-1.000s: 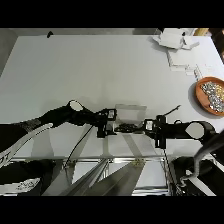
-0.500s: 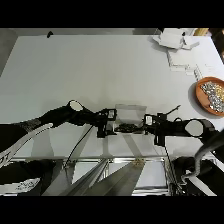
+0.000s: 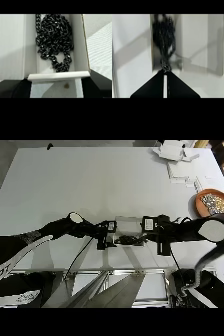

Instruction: Fold the box and place the chain.

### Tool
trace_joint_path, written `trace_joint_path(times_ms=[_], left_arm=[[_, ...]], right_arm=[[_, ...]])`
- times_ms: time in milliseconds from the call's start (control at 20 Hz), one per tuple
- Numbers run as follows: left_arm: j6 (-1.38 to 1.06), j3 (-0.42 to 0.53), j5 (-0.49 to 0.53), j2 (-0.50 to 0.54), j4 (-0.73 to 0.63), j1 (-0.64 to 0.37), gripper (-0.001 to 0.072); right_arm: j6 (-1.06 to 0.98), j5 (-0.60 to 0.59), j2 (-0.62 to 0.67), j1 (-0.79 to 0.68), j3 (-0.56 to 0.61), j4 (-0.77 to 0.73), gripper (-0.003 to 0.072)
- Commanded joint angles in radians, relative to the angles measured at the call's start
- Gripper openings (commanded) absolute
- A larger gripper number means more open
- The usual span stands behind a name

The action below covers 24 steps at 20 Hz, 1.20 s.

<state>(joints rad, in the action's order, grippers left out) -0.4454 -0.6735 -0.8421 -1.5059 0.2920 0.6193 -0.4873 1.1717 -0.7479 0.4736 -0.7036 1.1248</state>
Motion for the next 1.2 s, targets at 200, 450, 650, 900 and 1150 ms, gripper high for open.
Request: trace_joint_path(times_ms=[200, 450, 650, 900, 1150], left_arm=[[0.0, 0.0, 0.0, 0.0, 0.0, -0.001, 0.015], [0.0, 0.0, 0.0, 0.0, 0.0, -0.001, 0.015], [0.0, 0.0, 0.0, 0.0, 0.0, -0.001, 0.015], [0.0, 0.0, 0.0, 0.0, 0.0, -0.001, 0.015], [0.0, 0.0, 0.0, 0.0, 0.0, 0.0, 0.015]], right_arm=[[-0.014, -0.315, -0.097, 0.213, -0.037, -0.142, 0.0018], [-0.155, -0.312, -0.181, 0.212, -0.037, 0.017, 0.0073], [-0.178, -0.256, -0.146, 0.212, -0.044, 0.209, 0.0293], [-0.044, 0.002, -0.105, 0.087, -0.044, 0.398, 0.029], [0.275, -0.004, -0.117, -0.146, -0.019, 0.382, 0.0198]])
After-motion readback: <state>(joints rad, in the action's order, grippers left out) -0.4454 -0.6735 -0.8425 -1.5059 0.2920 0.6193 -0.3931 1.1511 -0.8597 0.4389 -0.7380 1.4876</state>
